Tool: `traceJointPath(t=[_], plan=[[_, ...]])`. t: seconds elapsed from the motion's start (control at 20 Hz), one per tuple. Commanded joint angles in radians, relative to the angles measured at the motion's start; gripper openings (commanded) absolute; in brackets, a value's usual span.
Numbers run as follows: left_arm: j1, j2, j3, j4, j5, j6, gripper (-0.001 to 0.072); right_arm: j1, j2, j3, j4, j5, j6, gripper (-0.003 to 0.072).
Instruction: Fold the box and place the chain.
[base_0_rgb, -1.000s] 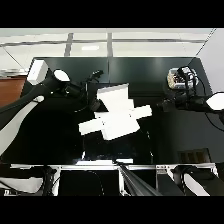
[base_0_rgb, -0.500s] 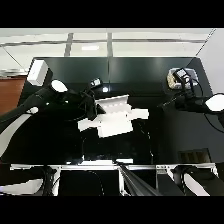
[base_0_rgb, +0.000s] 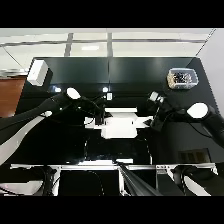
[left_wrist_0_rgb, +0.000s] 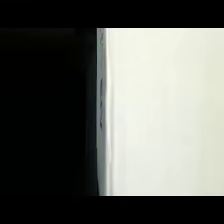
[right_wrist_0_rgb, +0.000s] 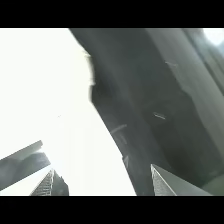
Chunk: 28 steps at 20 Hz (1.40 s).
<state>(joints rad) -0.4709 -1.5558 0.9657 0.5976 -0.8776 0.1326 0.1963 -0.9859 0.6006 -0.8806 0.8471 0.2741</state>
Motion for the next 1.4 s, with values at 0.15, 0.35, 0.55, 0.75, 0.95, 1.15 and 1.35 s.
traceJointPath(t=[0.15,0.35,0.55,0.75,0.95,1.15,1.35], plan=[[-0.009,-0.019,0.000,-0.003,0.010,0.018,0.0026,0.113,-0.070,-0.010,0.012,0.066,-0.272,0.0697],[-0.009,-0.019,0.000,-0.004,0.008,0.018,0.0026,0.124,-0.088,-0.012,-0.030,0.092,-0.298,0.0697],[-0.009,-0.019,0.000,-0.004,0.007,0.018,0.0026,0.190,-0.110,-0.050,-0.029,0.036,-0.297,0.0697],[-0.009,-0.019,0.000,-0.004,0.006,0.018,0.0026,0.217,-0.110,-0.058,0.089,-0.108,-0.290,0.0697],[-0.009,-0.019,0.000,-0.004,0.006,0.018,0.0026,0.216,-0.087,-0.056,0.166,-0.164,-0.290,0.0697],[-0.009,-0.019,0.000,-0.004,0.006,0.018,0.0026,0.189,-0.026,-0.056,0.159,-0.148,-0.288,0.0697],[-0.009,-0.019,0.000,-0.008,0.005,0.017,0.0026,0.135,-0.026,-0.056,0.159,-0.177,-0.286,0.0697]])
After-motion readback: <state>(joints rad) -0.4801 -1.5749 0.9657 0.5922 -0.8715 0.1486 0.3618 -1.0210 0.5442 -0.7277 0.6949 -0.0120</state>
